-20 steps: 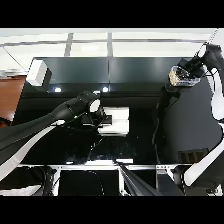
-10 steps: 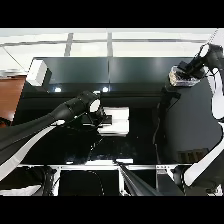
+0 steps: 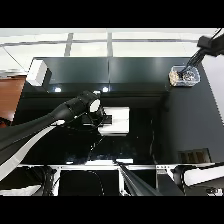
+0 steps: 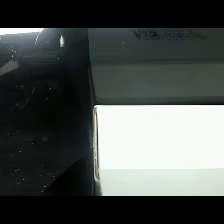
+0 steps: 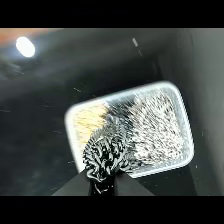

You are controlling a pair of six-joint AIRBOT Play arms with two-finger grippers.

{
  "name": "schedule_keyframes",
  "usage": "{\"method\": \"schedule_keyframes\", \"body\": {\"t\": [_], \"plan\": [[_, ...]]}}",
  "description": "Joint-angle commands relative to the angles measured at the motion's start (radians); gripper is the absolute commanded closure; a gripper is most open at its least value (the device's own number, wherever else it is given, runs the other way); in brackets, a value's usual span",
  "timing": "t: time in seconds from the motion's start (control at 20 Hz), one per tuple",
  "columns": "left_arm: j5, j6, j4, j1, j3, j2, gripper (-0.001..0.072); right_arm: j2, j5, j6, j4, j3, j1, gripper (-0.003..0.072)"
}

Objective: Fold the box and place the chain.

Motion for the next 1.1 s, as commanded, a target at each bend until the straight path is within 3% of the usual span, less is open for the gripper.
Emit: {"method": "schedule_keyframes", "body": {"t": [0.0,0.15,0.4,0.6,0.8,1.05], "plan": [[0.01,0.0,0.0,0.001,0.0,0.0,0.0685,0.168,0.007,-0.074,0.126,-0.013,0.0,0.0675],[0.01,0.0,0.0,0.001,0.0,0.0,0.0685,0.325,0.04,-0.103,0.238,-0.083,0.0,0.0674],[0.01,0.0,0.0,0.001,0.0,0.0,0.0685,0.643,0.052,-0.173,0.36,-0.37,0.045,0.0674],[0.009,0.0,0.0,0.001,0.0,0.0,0.0685,0.831,0.136,-0.173,0.387,-0.606,0.166,0.0674],[0.01,0.0,0.0,0.001,0.0,0.0,0.0685,0.867,0.241,-0.214,0.558,-0.766,0.249,0.0673],[0.01,0.0,0.0,0.001,0.0,0.0,0.0685,0.867,0.19,-0.23,0.714,-0.843,0.324,0.0673]]}}
